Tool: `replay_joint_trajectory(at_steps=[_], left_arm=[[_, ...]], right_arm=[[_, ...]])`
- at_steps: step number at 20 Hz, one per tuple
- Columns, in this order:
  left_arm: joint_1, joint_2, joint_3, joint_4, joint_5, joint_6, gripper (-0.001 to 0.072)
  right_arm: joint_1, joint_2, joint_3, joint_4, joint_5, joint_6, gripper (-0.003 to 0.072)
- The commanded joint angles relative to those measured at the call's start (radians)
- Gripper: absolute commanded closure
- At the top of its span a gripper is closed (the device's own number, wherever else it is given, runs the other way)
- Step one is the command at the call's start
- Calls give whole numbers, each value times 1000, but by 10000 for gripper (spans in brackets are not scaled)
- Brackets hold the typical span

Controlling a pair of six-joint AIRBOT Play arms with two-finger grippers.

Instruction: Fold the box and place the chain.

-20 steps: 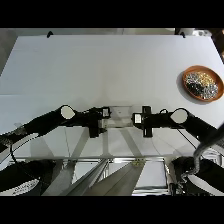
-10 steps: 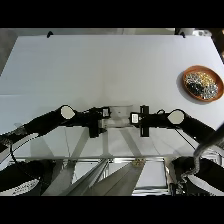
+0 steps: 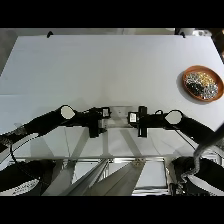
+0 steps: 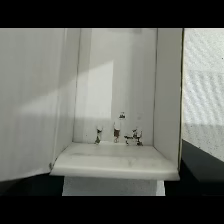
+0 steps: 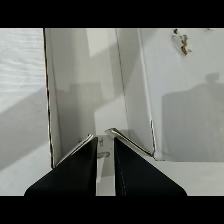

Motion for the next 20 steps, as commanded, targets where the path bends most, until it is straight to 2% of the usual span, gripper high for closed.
replay_joint_trajectory(at_steps=[1,3,4,8,11,12,14,18,20], left_arm=[[0,0,-1,0,0,0,502],[0,0,-1,0,0,0,502],[0,0,-1,0,0,0,502],[0,0,-1,0,0,0,502],[0,0,-1,0,0,0,502],[0,0,-1,0,0,0,502],[0,0,-1,0,0,0,502],[0,0,-1,0,0,0,502],[0,0,-1,0,0,0,502]], right_arm=[[11,-7,0,3,-19,1,580],[11,-13,0,3,-19,1,534],[11,-16,0,3,-18,1,439],[11,-16,0,3,-19,-42,224],[11,-16,0,3,-19,-55,220],[11,-16,0,3,-19,-54,267],[9,-16,0,3,-3,-54,655],[-59,6,0,1,61,-16,667],[-113,69,0,-1,121,51,667]])
